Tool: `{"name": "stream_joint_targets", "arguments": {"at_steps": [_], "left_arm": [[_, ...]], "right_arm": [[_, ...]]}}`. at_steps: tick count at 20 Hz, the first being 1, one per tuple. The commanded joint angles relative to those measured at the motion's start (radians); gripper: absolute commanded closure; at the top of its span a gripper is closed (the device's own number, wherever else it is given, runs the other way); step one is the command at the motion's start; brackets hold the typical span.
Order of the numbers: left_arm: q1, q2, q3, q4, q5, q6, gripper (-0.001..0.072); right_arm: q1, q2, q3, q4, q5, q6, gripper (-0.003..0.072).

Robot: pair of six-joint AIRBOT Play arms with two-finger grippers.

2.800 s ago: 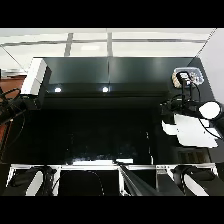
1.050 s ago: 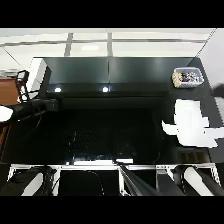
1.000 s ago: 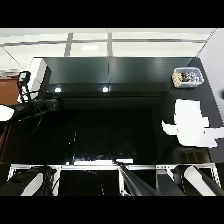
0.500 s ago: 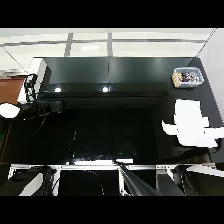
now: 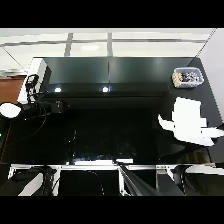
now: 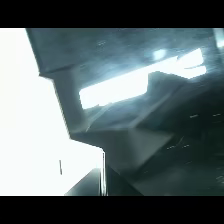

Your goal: Fold the box and place the chain.

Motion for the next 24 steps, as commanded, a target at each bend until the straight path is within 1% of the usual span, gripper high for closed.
{"name": "stream_joint_targets", "arguments": {"at_steps": [1, 4, 6, 8, 11, 13, 15, 16, 17, 19, 20, 22, 23, 24], "left_arm": [[0.000, -0.002, 0.000, 0.003, 0.003, 0.001, -0.0004], [0.000, -0.002, 0.000, 0.003, 0.004, 0.001, -0.0004], [0.000, -0.002, 0.000, 0.002, 0.008, 0.000, -0.0004], [0.000, -0.004, 0.000, -0.014, 0.012, 0.000, -0.0004], [-0.006, -0.040, 0.002, -0.161, 0.008, 0.017, -0.0004], [-0.043, -0.089, 0.023, -0.246, -0.002, 0.130, 0.0021], [-0.103, -0.162, 0.077, -0.312, -0.015, 0.206, 0.0022], [-0.127, -0.214, 0.121, -0.320, -0.039, 0.205, 0.0021], [-0.139, -0.273, 0.166, -0.347, -0.087, 0.207, 0.0020], [-0.147, -0.408, 0.266, -0.451, -0.219, 0.248, 0.0015], [-0.146, -0.462, 0.301, -0.498, -0.257, 0.275, 0.0013], [-0.146, -0.551, 0.354, -0.561, -0.267, 0.291, 0.0013], [-0.147, -0.595, 0.382, -0.579, -0.306, 0.314, 0.0012], [-0.151, -0.642, 0.415, -0.585, -0.379, 0.329, 0.0012]], "right_arm": [[0.051, 0.077, -0.027, 0.115, 0.040, -0.012, 0.0671], [0.142, 0.197, -0.156, 0.358, 0.011, -0.040, 0.0670], [0.249, 0.299, -0.288, 0.520, -0.051, -0.087, 0.0671], [0.380, 0.418, -0.451, 0.697, -0.162, -0.161, 0.0671], [0.626, 0.588, -0.716, 0.945, -0.400, -0.286, 0.0670], [0.804, 0.636, -0.833, 1.026, -0.560, -0.336, 0.0670], [0.958, 0.636, -0.880, 1.040, -0.703, -0.336, 0.0670], [1.015, 0.636, -0.883, 1.040, -0.750, -0.336, 0.0670], [1.063, 0.636, -0.883, 1.054, -0.785, -0.336, 0.0670], [1.120, 0.636, -0.883, 1.070, -0.819, -0.336, 0.0670], [1.133, 0.636, -0.883, 1.070, -0.819, -0.336, 0.0670], [1.148, 0.636, -0.883, 1.070, -0.817, -0.333, 0.0670], [1.153, 0.636, -0.883, 1.070, -0.818, -0.333, 0.0670], [1.158, 0.636, -0.883, 1.070, -0.818, -0.333, 0.0670]]}}
